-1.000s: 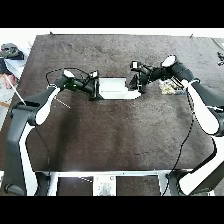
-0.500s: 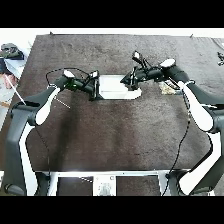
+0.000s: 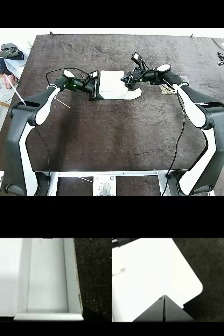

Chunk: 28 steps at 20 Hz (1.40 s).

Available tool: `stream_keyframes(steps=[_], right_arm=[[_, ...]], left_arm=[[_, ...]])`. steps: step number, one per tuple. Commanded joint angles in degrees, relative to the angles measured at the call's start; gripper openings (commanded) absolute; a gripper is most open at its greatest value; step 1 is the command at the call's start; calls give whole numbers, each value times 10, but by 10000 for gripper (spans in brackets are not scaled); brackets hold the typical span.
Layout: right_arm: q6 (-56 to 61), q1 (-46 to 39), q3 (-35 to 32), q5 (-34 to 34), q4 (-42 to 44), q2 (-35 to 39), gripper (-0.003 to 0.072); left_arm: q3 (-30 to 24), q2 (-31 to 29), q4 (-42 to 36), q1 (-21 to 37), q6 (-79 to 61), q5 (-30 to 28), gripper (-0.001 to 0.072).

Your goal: Fold the box and place the chain.

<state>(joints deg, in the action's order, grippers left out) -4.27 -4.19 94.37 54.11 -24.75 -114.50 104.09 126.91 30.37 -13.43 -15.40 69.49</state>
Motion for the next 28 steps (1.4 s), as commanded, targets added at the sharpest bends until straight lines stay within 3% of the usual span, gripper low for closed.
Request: stream_keyframes(steps=[1,6,10,13,17,18,21,28], right_arm=[[0,3,0,-10,-37,-9,47],[0,3,1,-10,-42,-7,48],[1,-1,1,-14,-50,45,49],[18,-8,1,37,-131,104,65],[18,-8,-1,126,-249,124,543],[13,-8,-8,129,-259,120,597],[-47,-4,-26,126,-261,101,597],[-65,15,-26,86,-260,61,588]], left_arm=[[1,0,0,1,0,0,134],[1,0,0,1,0,0,134],[1,0,0,1,0,0,134],[1,0,0,1,0,0,134],[0,0,0,1,0,0,134],[1,0,0,1,0,0,134],[0,0,0,1,0,0,134],[1,0,0,1,0,0,134]])
